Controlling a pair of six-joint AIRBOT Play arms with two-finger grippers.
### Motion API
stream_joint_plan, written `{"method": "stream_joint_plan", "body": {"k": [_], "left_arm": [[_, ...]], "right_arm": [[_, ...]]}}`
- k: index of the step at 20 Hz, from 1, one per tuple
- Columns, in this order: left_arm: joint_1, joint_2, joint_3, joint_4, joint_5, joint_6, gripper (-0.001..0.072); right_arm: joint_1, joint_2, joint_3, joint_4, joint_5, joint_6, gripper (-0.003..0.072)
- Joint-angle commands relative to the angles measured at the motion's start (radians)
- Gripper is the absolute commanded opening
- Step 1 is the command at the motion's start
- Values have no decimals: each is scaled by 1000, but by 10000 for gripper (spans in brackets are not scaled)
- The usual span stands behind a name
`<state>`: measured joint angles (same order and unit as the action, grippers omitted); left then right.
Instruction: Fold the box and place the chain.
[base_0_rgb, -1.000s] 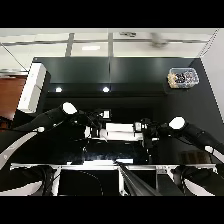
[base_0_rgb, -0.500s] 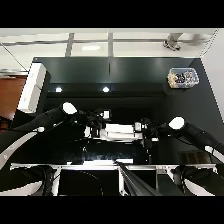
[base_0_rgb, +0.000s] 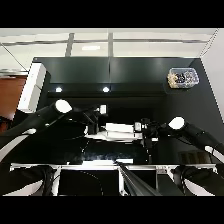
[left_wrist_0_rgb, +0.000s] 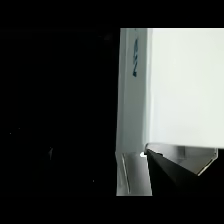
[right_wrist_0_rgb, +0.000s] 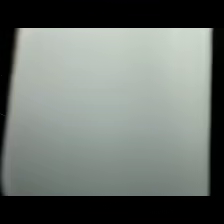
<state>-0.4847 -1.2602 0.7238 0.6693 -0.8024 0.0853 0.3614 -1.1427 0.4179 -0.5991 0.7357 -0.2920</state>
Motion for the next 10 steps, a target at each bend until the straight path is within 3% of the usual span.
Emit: {"method": "stream_joint_plan", "body": {"k": [1,4,5,6,7,9,10], "left_arm": [[56,145,3,219,-109,-279,701],[115,219,2,342,-295,-592,661],[134,222,2,341,-346,-682,443],[143,220,2,336,-390,-746,106],[143,217,0,312,-443,-773,29],[119,212,-37,126,-515,-768,28],[92,212,-61,34,-491,-766,29]], "right_arm": [[2,0,0,-3,4,0,482],[2,0,0,-3,4,0,482],[2,0,0,-3,4,0,482],[2,0,0,-3,4,0,482],[2,0,0,-3,4,0,482],[2,0,0,-3,4,0,482],[2,0,0,-3,4,0,482]]}}
